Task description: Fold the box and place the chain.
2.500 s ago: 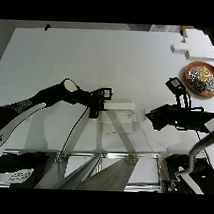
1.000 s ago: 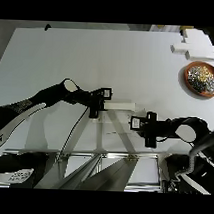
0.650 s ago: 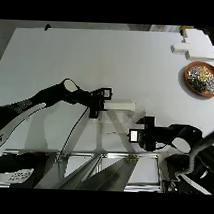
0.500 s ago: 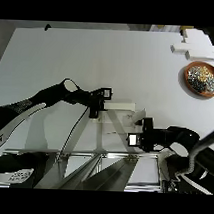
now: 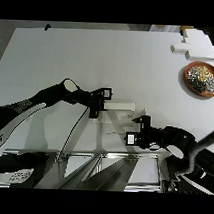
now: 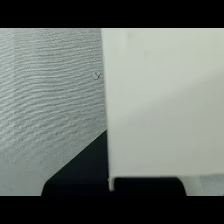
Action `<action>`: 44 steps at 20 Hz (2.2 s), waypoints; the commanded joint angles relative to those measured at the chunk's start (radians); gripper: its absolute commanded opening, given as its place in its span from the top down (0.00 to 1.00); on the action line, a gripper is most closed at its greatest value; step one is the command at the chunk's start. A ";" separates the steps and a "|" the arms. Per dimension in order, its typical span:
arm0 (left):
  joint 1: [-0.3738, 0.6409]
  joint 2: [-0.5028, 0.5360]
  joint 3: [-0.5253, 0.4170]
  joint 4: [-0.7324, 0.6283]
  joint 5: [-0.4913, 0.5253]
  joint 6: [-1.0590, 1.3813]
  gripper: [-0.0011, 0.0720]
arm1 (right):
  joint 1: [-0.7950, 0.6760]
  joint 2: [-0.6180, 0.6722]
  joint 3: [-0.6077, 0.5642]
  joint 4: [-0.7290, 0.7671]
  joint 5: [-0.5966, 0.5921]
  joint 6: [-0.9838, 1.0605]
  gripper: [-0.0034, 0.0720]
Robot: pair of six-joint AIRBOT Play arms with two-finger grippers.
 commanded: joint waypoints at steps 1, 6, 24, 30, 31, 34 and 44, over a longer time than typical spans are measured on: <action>0.000 0.000 0.000 0.000 0.000 0.000 0.97 | 0.002 -0.027 -0.001 -0.022 -0.031 0.001 0.03; 0.000 0.000 0.000 0.000 0.000 0.000 0.97 | -0.036 -0.027 0.007 -0.016 -0.078 0.000 0.03; 0.000 0.000 0.000 0.000 0.000 0.000 0.97 | -0.410 -0.088 0.108 0.711 0.108 -0.753 0.03; 0.000 0.000 0.000 0.000 0.000 0.000 0.97 | -0.546 -0.174 0.108 0.871 0.248 -0.925 0.08; 0.000 0.000 0.000 0.000 0.000 0.000 0.97 | -0.561 -0.185 0.108 0.872 0.257 -0.925 0.08; 0.000 0.000 0.000 0.000 0.000 0.000 0.97 | -0.587 -0.230 0.109 0.915 0.299 -1.019 0.08; 0.000 0.000 0.000 0.000 0.000 0.000 0.97 | -0.662 -0.467 0.223 0.953 0.452 -1.119 0.08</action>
